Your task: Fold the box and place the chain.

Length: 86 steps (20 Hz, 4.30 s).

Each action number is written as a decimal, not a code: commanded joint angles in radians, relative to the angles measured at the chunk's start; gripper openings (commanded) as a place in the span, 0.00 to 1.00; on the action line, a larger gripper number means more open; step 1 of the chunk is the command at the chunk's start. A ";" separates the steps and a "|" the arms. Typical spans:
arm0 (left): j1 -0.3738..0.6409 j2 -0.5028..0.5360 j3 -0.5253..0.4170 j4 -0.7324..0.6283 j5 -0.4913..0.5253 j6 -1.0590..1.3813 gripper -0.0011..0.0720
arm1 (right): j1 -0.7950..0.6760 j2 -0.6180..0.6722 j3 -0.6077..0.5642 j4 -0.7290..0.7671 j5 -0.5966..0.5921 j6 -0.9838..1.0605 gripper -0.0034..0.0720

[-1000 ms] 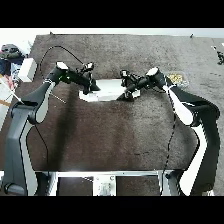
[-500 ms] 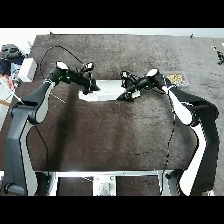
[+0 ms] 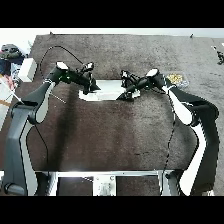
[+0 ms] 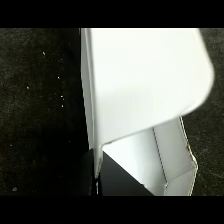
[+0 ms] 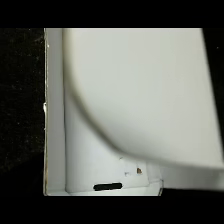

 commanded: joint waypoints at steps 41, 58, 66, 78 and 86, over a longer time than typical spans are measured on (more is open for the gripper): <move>0.146 0.090 0.000 -0.121 -0.317 -0.169 0.30 | 0.001 -0.001 0.001 0.000 -0.003 0.002 0.67; 0.005 0.089 -0.004 -0.154 0.039 -0.188 0.03 | 0.001 -0.001 0.001 0.000 -0.003 0.002 0.67; 0.005 0.088 -0.090 -0.130 0.211 -0.210 0.03 | 0.001 -0.001 0.001 0.000 -0.003 0.002 0.67; 0.005 0.087 -0.153 -0.116 0.245 -0.209 0.03 | 0.001 -0.001 0.001 0.000 -0.003 0.002 0.67; 0.025 0.196 -0.145 -0.101 0.207 -0.127 0.03 | 0.000 -0.001 0.001 0.000 -0.003 0.002 0.67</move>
